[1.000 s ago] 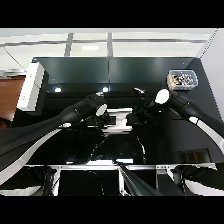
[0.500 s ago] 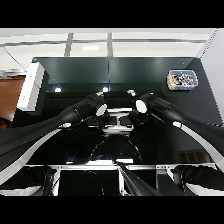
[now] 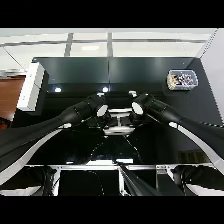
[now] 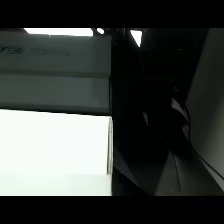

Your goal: Fold the box and place the chain.

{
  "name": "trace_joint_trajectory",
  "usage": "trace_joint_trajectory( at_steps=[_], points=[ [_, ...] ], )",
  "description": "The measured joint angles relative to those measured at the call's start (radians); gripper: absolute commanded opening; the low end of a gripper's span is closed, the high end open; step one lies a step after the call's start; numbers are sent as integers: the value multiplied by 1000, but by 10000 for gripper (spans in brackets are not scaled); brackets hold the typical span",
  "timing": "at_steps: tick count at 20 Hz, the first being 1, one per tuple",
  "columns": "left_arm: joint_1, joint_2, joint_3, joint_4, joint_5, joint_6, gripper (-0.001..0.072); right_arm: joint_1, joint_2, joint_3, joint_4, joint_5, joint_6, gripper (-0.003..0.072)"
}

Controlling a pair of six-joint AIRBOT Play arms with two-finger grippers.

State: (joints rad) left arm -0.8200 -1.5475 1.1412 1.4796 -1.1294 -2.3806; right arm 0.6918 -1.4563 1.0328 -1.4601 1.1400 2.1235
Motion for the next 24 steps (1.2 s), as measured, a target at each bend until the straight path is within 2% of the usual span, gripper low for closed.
trace_joint_trajectory(
  at_steps=[6, 7, 12, 13, 14, 15, 20, 24],
  points=[
    [0, 0, 0, 1, -3, -1, 29, 0, -10, 0, 12, -10, 9, 125],
    [0, 0, 0, 1, -3, -1, 29, -1, -14, 0, 16, -9, 10, 24],
    [0, 0, 0, -2, -4, -5, 29, -3, -24, 1, 30, -7, 12, 15],
    [0, 0, 0, -1, -4, -4, 30, -3, -25, 1, 31, -6, 11, 41],
    [0, 0, 0, 0, -3, -3, 29, -3, -24, 1, 31, -7, 6, 230],
    [0, 0, 0, 3, -3, 0, 30, -4, -24, 0, 30, -3, 5, 267],
    [0, 0, 0, 3, 0, -1, 30, -4, 51, 35, 16, 25, -42, 267],
    [0, 0, 0, 2, 0, -2, 29, -13, 228, 61, -90, 74, -101, 266]
  ],
)
